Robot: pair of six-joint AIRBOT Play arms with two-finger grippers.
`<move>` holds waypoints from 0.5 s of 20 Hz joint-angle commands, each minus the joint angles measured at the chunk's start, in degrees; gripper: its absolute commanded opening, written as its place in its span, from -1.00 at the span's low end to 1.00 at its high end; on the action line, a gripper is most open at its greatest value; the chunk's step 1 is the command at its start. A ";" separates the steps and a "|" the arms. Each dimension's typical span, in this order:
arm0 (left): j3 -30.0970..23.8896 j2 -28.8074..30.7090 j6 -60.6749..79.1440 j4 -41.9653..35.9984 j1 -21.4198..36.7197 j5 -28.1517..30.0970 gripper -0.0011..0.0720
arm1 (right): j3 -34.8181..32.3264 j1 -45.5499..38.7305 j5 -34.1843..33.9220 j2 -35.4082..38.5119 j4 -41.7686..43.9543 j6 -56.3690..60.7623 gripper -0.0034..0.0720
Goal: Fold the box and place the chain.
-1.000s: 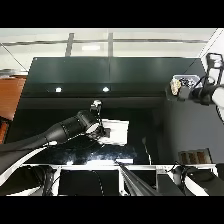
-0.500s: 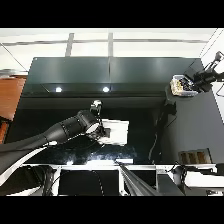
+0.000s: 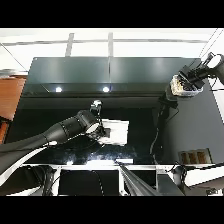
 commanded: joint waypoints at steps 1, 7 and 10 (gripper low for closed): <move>0.00 -0.04 0.00 0.00 0.02 0.00 -0.89 | 0.39 0.13 0.46 -0.83 0.48 0.04 0.60; 0.00 -0.04 0.00 0.00 0.02 0.00 -0.89 | 0.39 0.79 0.96 -1.84 0.50 0.04 0.60; 0.00 -0.04 0.00 0.02 0.02 0.02 -0.89 | 0.39 0.76 0.85 -1.86 0.46 0.04 0.48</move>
